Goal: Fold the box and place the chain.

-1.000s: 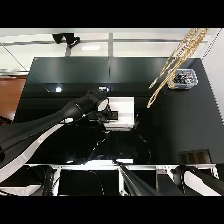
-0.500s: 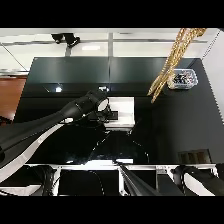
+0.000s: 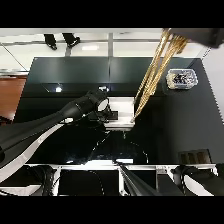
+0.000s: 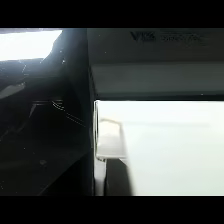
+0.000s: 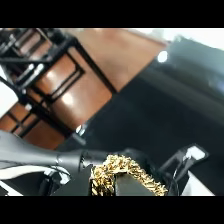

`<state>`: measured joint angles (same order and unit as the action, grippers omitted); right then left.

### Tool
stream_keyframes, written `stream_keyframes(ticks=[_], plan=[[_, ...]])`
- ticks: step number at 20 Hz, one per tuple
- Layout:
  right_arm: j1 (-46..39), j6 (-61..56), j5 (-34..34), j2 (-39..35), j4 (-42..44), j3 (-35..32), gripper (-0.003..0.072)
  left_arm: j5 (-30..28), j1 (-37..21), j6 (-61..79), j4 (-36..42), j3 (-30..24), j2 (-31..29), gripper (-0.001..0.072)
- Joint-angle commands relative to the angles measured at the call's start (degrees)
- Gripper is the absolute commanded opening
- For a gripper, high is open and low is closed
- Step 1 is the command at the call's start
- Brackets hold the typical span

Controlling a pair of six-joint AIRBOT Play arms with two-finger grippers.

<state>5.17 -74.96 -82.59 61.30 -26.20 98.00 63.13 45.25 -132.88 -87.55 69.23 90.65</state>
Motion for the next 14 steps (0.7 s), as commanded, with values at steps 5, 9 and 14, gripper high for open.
stream_keyframes(ticks=[5,9,14], plan=[[6.5,0.6,8.1,3.0,-6.2,-12.9,0.0013,0.0,0.0,0.0,0.0,0.0,0.0,0.0026],[6.4,0.0,8.1,4.0,-8.8,-18.0,0.0014,0.0,0.0,0.0,0.0,0.0,0.0,0.0026],[5.4,0.0,9.0,4.3,-6.6,-17.9,0.0013,0.0,0.0,0.0,0.0,0.0,0.0,0.0025]])
